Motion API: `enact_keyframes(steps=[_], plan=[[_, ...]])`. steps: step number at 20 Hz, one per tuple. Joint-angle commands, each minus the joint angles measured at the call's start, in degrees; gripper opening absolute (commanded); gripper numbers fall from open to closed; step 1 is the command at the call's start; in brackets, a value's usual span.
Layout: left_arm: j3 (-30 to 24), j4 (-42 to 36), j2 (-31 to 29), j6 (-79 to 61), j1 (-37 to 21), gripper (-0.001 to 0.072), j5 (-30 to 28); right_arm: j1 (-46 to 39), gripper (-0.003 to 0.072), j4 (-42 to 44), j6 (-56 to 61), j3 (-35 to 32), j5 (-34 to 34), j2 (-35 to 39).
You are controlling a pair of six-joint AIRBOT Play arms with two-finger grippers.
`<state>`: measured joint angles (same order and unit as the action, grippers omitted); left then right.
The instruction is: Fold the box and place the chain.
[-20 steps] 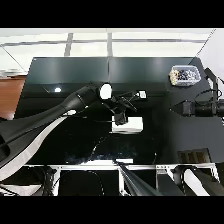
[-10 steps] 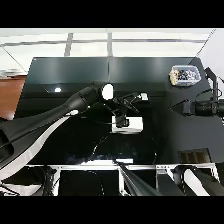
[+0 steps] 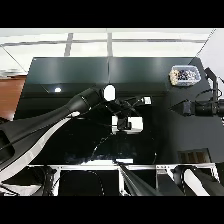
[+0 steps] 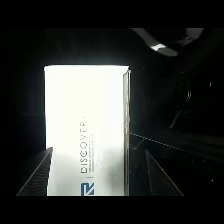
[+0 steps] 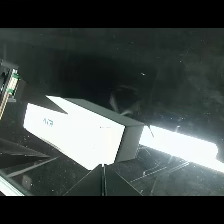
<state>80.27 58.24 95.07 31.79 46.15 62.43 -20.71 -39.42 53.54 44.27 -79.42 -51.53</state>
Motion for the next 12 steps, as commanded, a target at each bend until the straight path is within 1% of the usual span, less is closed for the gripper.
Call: enact_keyframes(steps=[1,8,12], plan=[[0.0,-0.2,0.0,-0.3,0.2,0.0711,-0.7,0.0,0.0017,0.0,0.0,0.0,0.0,0.0],[0.2,-0.2,0.2,-0.2,0.1,0.0711,-1.5,0.0,0.0017,0.0,0.0,0.0,0.0,0.0],[0.2,1.2,0.3,1.9,0.3,0.0711,-1.7,0.0,0.0017,-0.1,0.0,0.0,0.0,0.0]])
